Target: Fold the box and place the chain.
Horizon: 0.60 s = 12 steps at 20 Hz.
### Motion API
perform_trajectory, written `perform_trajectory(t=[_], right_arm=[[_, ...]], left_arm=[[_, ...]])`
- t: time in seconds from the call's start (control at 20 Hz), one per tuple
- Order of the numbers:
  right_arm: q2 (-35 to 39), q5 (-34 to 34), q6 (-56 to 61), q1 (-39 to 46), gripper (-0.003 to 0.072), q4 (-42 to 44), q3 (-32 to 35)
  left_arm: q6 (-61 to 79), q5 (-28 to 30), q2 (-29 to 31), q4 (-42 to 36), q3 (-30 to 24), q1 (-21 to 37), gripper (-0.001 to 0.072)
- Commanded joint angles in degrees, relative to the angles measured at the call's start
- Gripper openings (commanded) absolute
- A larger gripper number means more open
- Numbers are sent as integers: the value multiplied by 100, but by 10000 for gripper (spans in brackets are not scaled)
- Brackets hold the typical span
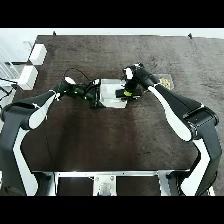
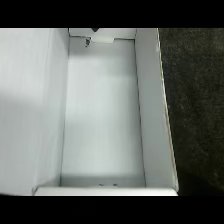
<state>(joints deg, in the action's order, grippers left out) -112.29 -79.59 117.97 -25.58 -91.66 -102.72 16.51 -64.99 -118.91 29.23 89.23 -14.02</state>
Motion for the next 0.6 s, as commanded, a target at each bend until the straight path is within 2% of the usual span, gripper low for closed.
perform_trajectory(t=[0.0, 0.05, 0.15, 0.2, 0.45, 0.5, 0.55], right_arm=[[-35, -20, 186, -17, 165, -31, -15], [-35, -22, 195, -42, 117, -28, -15], [-39, -22, 315, -83, 106, 26, -15], [-44, -22, 313, -87, 11, 68, -15], [-44, 61, 334, -94, 11, -11, -22], [-44, 61, 334, -92, 28, -9, -28], [-42, 35, 334, -87, 254, -9, -48]], left_arm=[[0, -2, 0, 7, 7, 0, 178], [0, 0, 0, 7, 7, 0, 178], [0, -2, 0, 7, 7, 0, 178], [0, 0, 0, 7, 7, 0, 178], [0, -2, 0, 7, 7, 0, 178], [0, -2, 0, 7, 7, 0, 178], [0, -2, 0, 7, 7, 0, 178]])
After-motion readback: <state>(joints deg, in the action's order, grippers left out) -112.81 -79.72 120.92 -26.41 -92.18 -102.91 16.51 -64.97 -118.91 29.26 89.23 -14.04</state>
